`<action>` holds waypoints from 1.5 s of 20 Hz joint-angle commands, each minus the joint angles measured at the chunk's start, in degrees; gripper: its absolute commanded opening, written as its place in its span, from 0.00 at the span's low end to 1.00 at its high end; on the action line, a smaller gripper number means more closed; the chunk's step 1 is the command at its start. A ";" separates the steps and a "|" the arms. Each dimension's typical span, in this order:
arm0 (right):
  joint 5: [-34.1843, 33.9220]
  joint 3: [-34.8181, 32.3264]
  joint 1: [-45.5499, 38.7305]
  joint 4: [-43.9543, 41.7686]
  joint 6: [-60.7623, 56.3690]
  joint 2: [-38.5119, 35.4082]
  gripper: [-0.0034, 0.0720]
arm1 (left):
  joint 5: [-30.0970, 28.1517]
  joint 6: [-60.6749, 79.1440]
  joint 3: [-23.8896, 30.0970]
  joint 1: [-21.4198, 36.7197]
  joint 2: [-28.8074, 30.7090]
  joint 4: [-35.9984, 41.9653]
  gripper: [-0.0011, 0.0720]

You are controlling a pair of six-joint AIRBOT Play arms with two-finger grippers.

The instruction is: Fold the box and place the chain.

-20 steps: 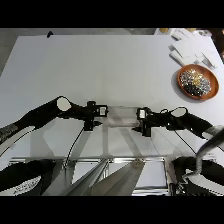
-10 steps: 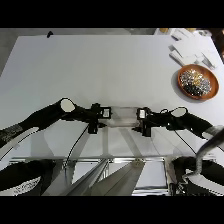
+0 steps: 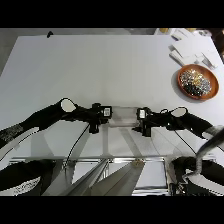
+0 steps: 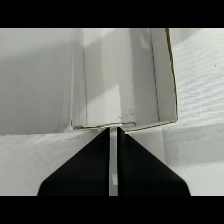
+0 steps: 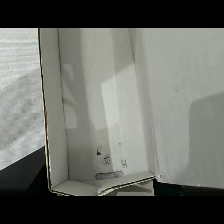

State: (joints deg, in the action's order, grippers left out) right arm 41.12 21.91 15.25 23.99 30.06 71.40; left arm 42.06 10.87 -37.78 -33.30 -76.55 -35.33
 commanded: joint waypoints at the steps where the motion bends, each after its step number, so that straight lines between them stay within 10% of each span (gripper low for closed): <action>1: 0.02 0.00 0.00 0.00 -0.02 -0.02 0.61 | -0.39 0.72 0.04 -1.18 -0.04 0.22 0.09; 11: 0.02 0.00 0.00 0.00 -0.02 -0.02 0.61 | -4.66 0.22 0.04 -4.68 -0.52 3.82 0.64; 13: 0.02 0.00 0.00 0.00 -0.02 -0.02 0.61 | -4.17 -0.90 0.04 -4.66 -0.48 3.76 0.61; 16: 0.02 0.00 0.00 0.00 -0.02 -0.02 0.61 | -4.11 -8.57 0.04 -4.15 0.83 0.11 0.11; 25: 0.02 0.00 0.00 0.00 -0.02 -0.04 0.61 | 5.66 -62.05 0.04 6.32 20.24 -28.61 0.02; 30: 0.02 0.00 0.00 0.00 -0.02 -0.02 0.61 | 11.72 -88.24 0.04 12.70 16.90 -31.43 0.02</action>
State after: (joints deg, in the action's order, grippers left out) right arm 41.12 21.91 15.22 24.01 30.06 71.40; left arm 50.46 -58.52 -37.76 -23.59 -58.43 -63.55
